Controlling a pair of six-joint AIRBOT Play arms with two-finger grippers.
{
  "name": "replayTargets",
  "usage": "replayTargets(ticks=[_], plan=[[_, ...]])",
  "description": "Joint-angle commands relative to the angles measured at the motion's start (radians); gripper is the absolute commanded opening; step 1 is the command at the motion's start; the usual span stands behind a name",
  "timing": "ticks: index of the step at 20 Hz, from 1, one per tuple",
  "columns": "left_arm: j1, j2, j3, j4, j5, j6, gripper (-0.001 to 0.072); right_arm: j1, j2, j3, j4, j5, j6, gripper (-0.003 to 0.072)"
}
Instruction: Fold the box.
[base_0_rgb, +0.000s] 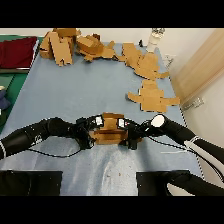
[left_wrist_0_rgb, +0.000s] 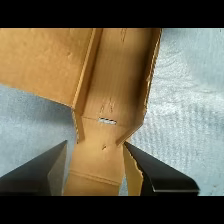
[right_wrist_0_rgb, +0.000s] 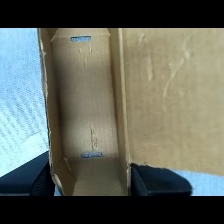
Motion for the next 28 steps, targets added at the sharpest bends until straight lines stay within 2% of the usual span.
replayTargets(ticks=[1,15,19,20,21,23,28], plan=[[0.001,-0.001,0.001,0.005,0.003,0.002,0.0524,0.0,0.0,0.001,0.0,0.0,0.0,0.0509],[-0.001,-0.015,0.034,0.003,-0.003,0.017,0.0524,0.0,0.0,0.001,0.0,0.0,0.0,0.051],[-0.001,-0.074,0.075,0.003,-0.07,0.024,0.0521,0.0,0.0,0.001,0.0,0.0,0.0,0.051],[-0.001,-0.076,0.084,0.003,-0.096,0.024,0.0439,0.0,0.0,0.001,0.0,0.0,0.0,0.051],[-0.001,-0.076,0.09,0.003,-0.122,0.024,0.0398,0.0,0.0,0.001,0.0,0.0,0.0,0.051],[-0.001,-0.076,0.093,0.003,-0.163,0.024,0.0398,0.0,0.0,0.001,0.0,0.0,0.0,0.051],[-0.001,-0.076,0.093,-0.018,-0.161,0.023,0.0396,0.0,0.0,0.001,0.0,0.0,0.0,0.051]])
